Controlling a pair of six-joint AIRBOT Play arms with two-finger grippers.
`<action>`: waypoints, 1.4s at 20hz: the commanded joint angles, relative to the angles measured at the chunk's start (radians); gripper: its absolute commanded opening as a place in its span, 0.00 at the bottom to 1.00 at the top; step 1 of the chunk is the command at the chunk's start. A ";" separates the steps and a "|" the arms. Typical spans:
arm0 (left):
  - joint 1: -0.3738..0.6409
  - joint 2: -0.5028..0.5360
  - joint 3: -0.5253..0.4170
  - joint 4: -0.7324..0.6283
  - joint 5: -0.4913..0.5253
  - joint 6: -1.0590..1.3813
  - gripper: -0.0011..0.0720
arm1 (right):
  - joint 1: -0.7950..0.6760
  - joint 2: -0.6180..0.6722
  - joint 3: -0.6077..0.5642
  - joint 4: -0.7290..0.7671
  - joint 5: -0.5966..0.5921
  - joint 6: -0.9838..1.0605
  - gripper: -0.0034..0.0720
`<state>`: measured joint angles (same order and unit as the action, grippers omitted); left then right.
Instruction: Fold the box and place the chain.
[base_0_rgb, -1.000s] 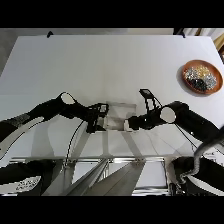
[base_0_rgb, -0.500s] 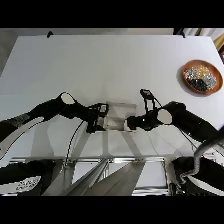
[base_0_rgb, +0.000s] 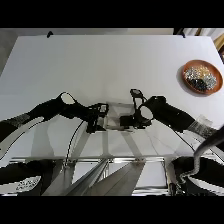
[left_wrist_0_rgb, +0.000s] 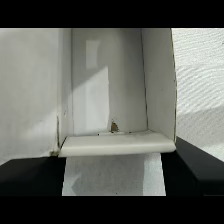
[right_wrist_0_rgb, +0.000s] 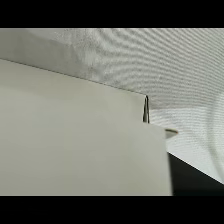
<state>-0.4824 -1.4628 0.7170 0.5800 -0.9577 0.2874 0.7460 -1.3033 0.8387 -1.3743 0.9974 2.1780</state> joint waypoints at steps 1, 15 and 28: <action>0.001 0.000 0.000 0.000 0.000 0.000 0.30 | 0.015 -0.022 0.016 -0.044 0.042 0.051 0.69; 0.000 0.000 0.000 0.000 0.000 0.000 0.30 | 0.055 -0.057 0.016 -0.129 0.066 0.251 0.48; 0.000 0.000 0.000 0.000 0.000 0.000 0.30 | 0.059 -0.059 0.016 -0.129 0.061 0.253 0.40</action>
<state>-0.4828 -1.4628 0.7170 0.5804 -0.9585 0.2897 0.8043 -1.3628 0.8543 -1.5043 1.0618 2.4271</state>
